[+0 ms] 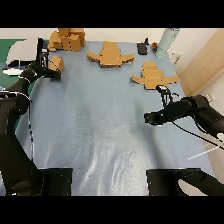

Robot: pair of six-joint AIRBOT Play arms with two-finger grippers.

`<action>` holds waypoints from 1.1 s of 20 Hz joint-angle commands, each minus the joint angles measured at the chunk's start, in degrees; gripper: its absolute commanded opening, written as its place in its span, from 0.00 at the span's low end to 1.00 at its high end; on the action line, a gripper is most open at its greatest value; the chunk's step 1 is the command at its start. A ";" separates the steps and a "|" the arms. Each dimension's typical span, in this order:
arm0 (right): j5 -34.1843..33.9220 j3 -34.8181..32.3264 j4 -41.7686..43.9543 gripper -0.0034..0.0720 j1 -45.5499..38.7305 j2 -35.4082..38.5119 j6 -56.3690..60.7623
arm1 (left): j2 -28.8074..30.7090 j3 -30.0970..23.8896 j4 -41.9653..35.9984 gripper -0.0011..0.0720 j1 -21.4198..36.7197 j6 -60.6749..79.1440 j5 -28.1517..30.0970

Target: Fold the box.

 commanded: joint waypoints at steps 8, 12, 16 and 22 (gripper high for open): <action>0.02 0.04 0.02 0.05 0.00 -0.04 0.00 | 0.44 0.04 0.28 0.98 0.09 -0.07 -2.32; 0.02 0.04 0.02 0.05 0.00 -0.04 0.00 | 1.11 0.04 0.57 0.98 0.87 -0.20 -5.09; 0.02 0.04 0.02 0.05 0.00 -0.04 0.00 | 3.32 0.74 0.74 0.98 3.28 -1.99 -14.95; 0.02 0.04 0.00 0.05 0.00 -0.04 0.00 | 11.37 5.16 -1.49 0.81 3.63 -4.72 -32.70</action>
